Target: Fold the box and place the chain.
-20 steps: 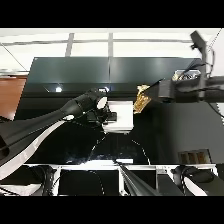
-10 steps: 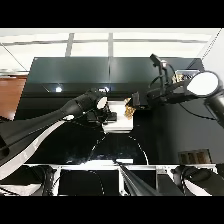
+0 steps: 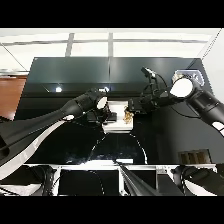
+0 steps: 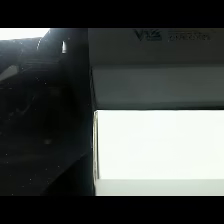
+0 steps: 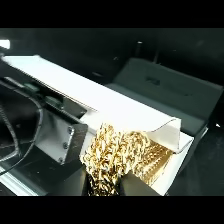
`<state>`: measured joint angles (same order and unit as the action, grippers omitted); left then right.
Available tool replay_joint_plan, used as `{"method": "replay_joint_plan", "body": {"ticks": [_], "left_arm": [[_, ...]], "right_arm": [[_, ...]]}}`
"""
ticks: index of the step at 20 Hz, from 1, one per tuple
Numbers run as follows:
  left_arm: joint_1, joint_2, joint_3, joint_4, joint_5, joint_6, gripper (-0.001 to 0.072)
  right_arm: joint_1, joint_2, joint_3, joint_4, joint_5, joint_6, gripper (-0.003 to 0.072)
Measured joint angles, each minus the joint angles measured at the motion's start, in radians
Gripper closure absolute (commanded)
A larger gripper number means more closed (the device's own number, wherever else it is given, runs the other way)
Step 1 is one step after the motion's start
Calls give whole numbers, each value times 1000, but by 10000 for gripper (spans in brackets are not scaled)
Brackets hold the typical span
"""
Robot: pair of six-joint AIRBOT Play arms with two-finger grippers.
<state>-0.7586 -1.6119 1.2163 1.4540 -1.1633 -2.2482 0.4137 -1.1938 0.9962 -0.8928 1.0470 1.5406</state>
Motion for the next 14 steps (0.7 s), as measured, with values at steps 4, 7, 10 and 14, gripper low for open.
{"method": "replay_joint_plan", "body": {"ticks": [4, 7, 10, 14], "left_arm": [[0, 0, 0, 0, 0, 0, 683], [0, 0, 0, 2, -1, 0, 683], [0, 0, 0, 2, -1, 0, 683], [0, 0, 0, 2, -1, 0, 683]], "right_arm": [[8, -18, -2, 2, -3, 0, 416], [-20, -10, -2, -2, 17, 0, 417], [-85, 47, -2, -42, 61, 0, 418], [-173, 181, -5, -364, 134, 11, 418]]}}
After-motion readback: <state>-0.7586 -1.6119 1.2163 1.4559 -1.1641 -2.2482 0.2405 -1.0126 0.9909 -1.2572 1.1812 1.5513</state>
